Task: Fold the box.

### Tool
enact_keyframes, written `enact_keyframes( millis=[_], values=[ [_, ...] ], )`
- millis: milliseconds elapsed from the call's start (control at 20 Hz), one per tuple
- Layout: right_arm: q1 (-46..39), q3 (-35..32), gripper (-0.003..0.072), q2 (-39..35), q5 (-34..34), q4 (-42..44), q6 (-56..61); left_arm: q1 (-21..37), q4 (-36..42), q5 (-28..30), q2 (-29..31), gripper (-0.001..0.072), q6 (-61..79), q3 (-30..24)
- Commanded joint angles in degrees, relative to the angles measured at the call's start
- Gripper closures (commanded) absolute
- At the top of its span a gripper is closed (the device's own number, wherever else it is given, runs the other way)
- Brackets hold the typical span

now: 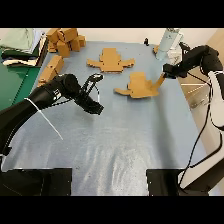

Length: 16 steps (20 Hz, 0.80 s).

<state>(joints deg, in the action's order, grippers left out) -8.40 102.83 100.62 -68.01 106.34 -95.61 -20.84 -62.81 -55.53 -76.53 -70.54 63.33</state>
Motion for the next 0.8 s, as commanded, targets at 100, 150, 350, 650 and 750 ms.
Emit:
enact_keyframes(
  millis=[100,150,350,650,750],
  values=[
    [6.97,-25.4,0.0686,-18.38,4.09,-4.63,9.84,-0.02,0.0,-0.02,-0.02,0.0695,0.04,0.07],
    [8.41,-31.32,0.0686,-22.45,6.51,-4.63,12.02,-0.02,0.0,0.0,-0.02,0.0695,0.02,0.07],
    [14.19,-48.68,0.0681,-33.86,12.61,-5.49,17.44,-0.02,0.0,0.0,-0.02,0.0695,0.02,0.07],
    [16.0,-53.88,0.0289,-35.23,10.62,-6.08,18.67,-0.02,0.0,0.0,-0.02,0.0696,0.02,0.07],
    [15.17,-53.86,0.029,-35.21,11.43,-8.46,18.6,-0.02,0.0,0.0,-0.02,0.0695,0.02,0.07]
  ],
)
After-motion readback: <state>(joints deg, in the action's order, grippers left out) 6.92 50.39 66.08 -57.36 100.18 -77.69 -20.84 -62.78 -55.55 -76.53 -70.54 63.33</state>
